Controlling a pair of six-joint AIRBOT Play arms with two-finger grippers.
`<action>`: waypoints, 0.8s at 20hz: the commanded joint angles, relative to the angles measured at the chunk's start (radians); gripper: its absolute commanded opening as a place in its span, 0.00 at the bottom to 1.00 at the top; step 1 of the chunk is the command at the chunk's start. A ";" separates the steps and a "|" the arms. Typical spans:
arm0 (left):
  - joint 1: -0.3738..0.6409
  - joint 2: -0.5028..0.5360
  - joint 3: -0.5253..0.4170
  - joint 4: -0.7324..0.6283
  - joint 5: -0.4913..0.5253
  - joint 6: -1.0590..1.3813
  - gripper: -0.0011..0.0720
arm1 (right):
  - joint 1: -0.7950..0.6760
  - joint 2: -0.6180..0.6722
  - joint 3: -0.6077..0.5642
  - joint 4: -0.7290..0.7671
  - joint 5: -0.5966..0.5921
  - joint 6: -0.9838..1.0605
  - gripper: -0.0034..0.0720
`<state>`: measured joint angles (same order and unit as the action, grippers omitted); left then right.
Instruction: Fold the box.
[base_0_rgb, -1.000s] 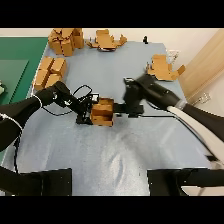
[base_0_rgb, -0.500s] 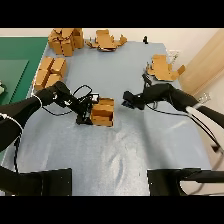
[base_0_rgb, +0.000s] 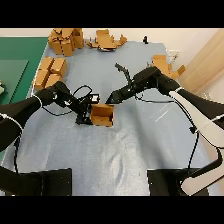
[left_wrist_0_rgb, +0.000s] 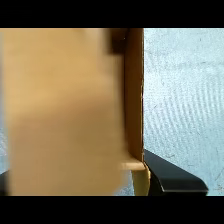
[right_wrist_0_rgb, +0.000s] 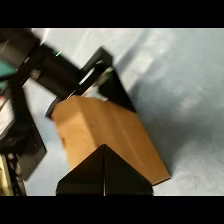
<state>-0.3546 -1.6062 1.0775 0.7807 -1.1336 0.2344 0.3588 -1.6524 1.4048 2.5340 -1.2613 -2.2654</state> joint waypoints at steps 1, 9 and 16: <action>0.001 0.000 0.000 0.005 0.002 -0.017 0.04 | 0.050 0.053 0.021 -0.113 -0.058 -0.180 0.05; 0.001 0.000 0.000 0.005 0.002 -0.019 0.04 | 0.142 0.068 0.021 -0.302 0.092 -0.248 0.38; 0.001 0.000 0.000 0.006 -0.001 -0.019 0.04 | 0.142 0.092 0.023 -0.269 0.066 -0.278 0.42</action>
<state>-0.3546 -1.6058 1.0775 0.7856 -1.1332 0.2153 0.4976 -1.5761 1.4269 2.2410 -1.1610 -2.5175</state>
